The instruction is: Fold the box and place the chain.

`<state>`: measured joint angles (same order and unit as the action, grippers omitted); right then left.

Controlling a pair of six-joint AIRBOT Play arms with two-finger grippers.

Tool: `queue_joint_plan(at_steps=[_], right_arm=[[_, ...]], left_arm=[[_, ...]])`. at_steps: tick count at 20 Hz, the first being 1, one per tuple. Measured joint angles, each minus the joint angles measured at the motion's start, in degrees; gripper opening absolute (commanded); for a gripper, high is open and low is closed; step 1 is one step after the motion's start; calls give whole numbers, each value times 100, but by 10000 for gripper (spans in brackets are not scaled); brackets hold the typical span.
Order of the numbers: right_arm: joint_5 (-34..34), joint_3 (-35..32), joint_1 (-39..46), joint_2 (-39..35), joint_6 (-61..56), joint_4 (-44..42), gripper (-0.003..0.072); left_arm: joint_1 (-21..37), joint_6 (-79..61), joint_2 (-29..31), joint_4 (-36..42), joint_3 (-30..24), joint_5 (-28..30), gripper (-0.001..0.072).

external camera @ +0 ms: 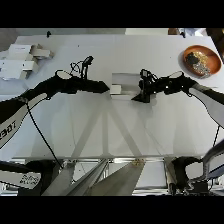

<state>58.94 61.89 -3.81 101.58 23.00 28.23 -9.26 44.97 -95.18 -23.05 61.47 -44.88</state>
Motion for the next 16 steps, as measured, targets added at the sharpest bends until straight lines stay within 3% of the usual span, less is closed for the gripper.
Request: queue_joint_plan(at_steps=[1,3,5,6,16], right_arm=[[0,0,0,0,0,0,597],[0,0,0,0,0,0,597],[0,0,0,0,0,0,597],[0,0,0,0,0,-2,597],[0,0,0,0,0,0,597]], left_arm=[[0,-28,2,24,0,-22,182],[0,-125,2,39,0,-127,296],[0,-232,2,59,0,-223,309],[-2,-282,0,59,0,-256,358],[-98,-494,-26,162,0,-76,361]])
